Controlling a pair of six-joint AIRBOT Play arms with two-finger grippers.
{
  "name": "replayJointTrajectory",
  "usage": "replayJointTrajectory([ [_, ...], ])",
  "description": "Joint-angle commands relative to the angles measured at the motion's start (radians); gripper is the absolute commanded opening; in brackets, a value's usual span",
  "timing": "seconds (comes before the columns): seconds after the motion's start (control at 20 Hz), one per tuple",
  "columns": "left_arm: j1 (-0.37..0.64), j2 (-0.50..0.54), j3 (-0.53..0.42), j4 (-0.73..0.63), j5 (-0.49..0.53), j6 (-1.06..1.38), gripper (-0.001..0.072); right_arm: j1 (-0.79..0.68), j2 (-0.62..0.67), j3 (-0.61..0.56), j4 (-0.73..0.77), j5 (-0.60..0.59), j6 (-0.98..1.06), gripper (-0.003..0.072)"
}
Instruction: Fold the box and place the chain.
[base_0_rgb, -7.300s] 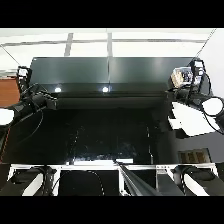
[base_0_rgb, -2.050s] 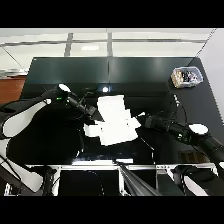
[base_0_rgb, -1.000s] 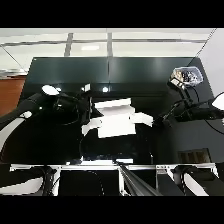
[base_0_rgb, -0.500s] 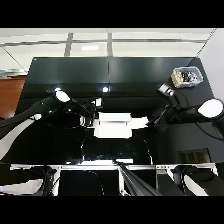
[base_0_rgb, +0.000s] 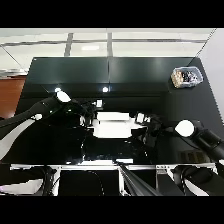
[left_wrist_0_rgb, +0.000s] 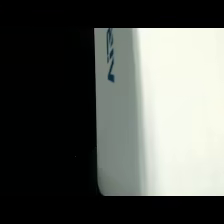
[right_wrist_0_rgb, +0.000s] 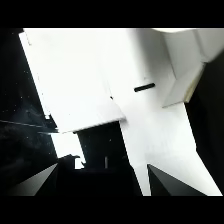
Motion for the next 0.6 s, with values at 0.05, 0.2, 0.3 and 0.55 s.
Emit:
replayJointTrajectory([
  [0.05, 0.000, 0.000, 0.000, 0.001, -0.003, -0.002, 0.0021, 0.093, -0.052, -0.022, -0.003, -0.114, -0.091, 0.0638],
  [0.2, 0.000, 0.000, 0.000, 0.001, -0.003, -0.009, 0.0021, 0.143, -0.113, -0.008, 0.041, -0.142, -0.166, 0.0638],
  [0.3, 0.000, -0.001, 0.000, 0.000, -0.003, -0.024, 0.0021, 0.149, -0.152, 0.018, 0.059, -0.151, -0.216, 0.0638],
  [0.55, 0.000, -0.001, 0.000, 0.000, -0.003, -0.024, 0.0021, 0.149, -0.210, 0.071, 0.177, -0.185, -0.259, 0.0638],
])
